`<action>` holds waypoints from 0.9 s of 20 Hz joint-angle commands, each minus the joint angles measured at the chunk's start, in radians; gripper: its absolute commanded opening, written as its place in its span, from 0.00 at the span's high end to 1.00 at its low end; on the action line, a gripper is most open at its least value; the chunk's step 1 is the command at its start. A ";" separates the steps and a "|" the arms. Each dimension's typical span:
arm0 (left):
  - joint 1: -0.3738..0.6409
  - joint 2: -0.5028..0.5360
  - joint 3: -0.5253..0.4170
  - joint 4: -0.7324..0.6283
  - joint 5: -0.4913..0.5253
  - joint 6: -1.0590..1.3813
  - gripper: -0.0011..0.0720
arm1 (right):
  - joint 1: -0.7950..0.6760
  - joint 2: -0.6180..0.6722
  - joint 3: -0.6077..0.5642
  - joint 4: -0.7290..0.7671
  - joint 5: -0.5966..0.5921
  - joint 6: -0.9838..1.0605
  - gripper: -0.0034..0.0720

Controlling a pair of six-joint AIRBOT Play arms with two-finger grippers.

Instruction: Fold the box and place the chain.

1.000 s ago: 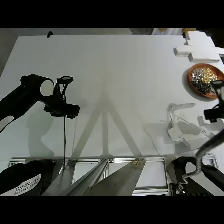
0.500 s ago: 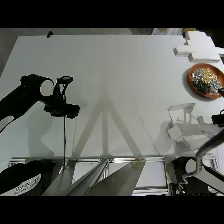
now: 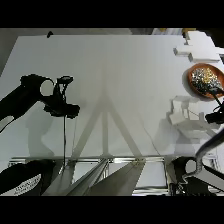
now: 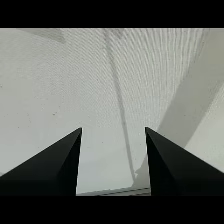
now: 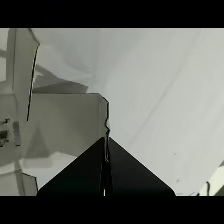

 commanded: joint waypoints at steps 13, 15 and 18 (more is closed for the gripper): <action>0.001 -0.001 -0.001 -0.003 0.095 0.051 0.39 | 0.565 0.526 -0.309 0.875 -0.233 0.089 0.93; 0.001 -0.001 -0.001 -0.040 0.134 0.142 0.39 | 0.637 0.560 -0.351 0.866 -0.294 0.145 0.93; 0.006 -0.001 -0.014 -0.192 0.199 0.385 0.21 | 0.686 0.560 -0.351 0.867 -0.317 0.164 0.93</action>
